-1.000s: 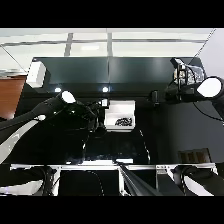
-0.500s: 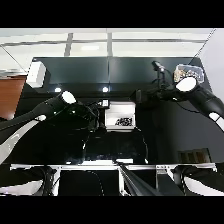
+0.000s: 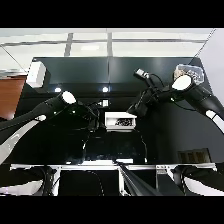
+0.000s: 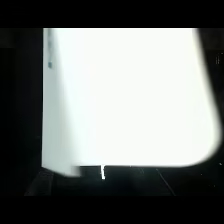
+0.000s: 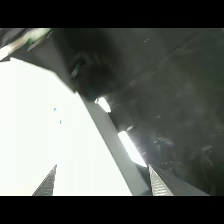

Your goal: Fold the box and place the chain.

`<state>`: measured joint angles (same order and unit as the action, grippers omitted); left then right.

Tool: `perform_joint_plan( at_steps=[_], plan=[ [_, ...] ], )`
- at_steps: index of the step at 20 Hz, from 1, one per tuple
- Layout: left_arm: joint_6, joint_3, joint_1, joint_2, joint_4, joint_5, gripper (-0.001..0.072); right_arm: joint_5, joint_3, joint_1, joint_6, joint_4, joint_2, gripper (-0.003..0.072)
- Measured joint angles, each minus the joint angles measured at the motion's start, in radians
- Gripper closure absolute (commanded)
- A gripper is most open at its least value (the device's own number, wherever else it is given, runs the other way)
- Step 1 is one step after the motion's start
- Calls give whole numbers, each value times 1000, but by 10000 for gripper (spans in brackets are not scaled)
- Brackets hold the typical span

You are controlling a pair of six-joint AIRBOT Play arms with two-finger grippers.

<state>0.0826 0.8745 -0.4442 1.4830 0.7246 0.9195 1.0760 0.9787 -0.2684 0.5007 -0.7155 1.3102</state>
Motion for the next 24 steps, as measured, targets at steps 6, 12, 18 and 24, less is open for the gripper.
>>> perform_joint_plan(
  at_steps=[6,12,18,24],
  plan=[
    [0,0,0,0,0,0,263,45,2,-61,-109,-94,15,36],
    [0,0,0,0,0,0,263,71,2,-99,-144,-126,26,36],
    [0,0,0,0,-1,0,263,85,1,-106,-150,-148,27,36],
    [-1,0,0,0,-1,0,263,53,1,-107,-150,-172,27,36]
  ],
)
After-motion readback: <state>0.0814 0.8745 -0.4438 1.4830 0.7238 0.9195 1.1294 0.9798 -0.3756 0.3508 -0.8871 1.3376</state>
